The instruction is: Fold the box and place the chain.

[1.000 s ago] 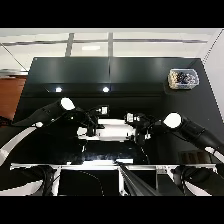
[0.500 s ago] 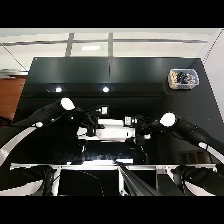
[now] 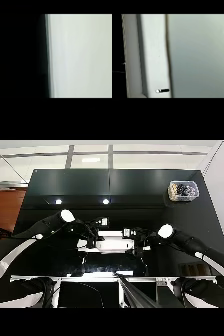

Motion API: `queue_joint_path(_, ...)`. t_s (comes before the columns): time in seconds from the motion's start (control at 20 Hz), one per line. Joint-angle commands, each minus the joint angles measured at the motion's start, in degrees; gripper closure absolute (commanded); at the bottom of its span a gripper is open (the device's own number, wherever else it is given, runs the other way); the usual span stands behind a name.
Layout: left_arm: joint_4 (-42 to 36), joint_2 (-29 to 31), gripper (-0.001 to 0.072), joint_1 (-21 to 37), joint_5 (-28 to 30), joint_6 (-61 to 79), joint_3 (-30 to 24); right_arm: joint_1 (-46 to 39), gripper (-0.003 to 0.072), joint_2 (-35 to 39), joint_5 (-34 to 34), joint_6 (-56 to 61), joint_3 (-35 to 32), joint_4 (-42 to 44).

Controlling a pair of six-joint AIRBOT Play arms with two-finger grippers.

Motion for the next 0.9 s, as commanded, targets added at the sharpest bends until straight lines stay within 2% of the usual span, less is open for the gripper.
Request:
queue_joint_path(0.0, 0.02, -0.04, 0.068, 0.02, -0.07, 0.04, -0.02, 0.07, -0.002, -1.14, -0.87, -0.9, -0.04, 1.6)
queue_joint_path(0.85, 0.02, -0.04, 0.068, 0.02, 0.59, 0.02, -0.02, 0.02, -0.002, -1.05, -1.29, -2.27, -0.04, 0.09)
